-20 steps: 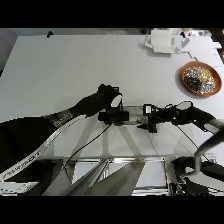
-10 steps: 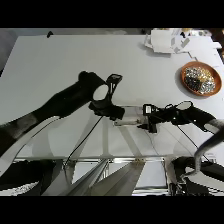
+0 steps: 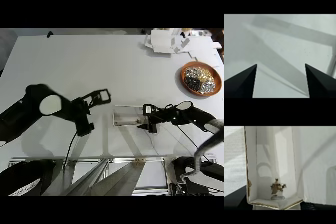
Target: Fold the box and place the chain.
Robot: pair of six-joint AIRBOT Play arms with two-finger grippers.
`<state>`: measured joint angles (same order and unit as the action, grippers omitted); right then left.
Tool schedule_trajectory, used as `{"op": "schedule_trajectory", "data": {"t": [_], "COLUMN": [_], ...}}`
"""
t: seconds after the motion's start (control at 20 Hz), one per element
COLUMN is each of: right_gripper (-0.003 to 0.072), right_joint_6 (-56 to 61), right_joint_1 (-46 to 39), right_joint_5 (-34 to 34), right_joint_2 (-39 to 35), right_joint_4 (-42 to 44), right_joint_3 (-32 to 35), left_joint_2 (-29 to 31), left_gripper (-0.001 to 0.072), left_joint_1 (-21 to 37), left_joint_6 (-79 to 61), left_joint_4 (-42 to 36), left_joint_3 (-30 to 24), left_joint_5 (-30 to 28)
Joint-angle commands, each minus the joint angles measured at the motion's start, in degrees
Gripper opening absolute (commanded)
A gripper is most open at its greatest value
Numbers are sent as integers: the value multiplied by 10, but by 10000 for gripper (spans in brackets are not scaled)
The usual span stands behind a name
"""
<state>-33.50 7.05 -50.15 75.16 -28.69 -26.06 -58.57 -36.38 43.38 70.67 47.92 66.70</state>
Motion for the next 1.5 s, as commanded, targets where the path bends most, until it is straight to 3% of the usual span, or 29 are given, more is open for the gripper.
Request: {"op": "schedule_trajectory", "data": {"t": [0.0, 0.2, 0.3, 0.5, 0.6, 1.45], "right_gripper": [410, 410, 410, 410, 410, 410], "right_joint_6": [0, 0, 0, 0, 0, 0], "right_joint_1": [0, 0, 0, 0, 0, 0], "right_joint_5": [0, 0, 0, 0, 0, 0], "right_joint_2": [0, 0, 0, 0, 0, 0], "right_joint_4": [0, 0, 0, 0, 0, 0], "right_joint_3": [0, 0, 0, 0, 0, 0], "left_joint_2": [30, -66, -123, -203, -217, -256], "left_gripper": [653, 698, 699, 699, 700, 702], "left_joint_1": [92, 120, 104, 68, 63, 59], "left_joint_6": [-370, -513, -608, -713, -716, -719], "left_joint_4": [-163, -295, -376, -438, -458, -528], "left_joint_3": [-119, -125, -125, -125, -123, -79], "left_joint_5": [-121, -165, -173, -196, -214, -190]}}
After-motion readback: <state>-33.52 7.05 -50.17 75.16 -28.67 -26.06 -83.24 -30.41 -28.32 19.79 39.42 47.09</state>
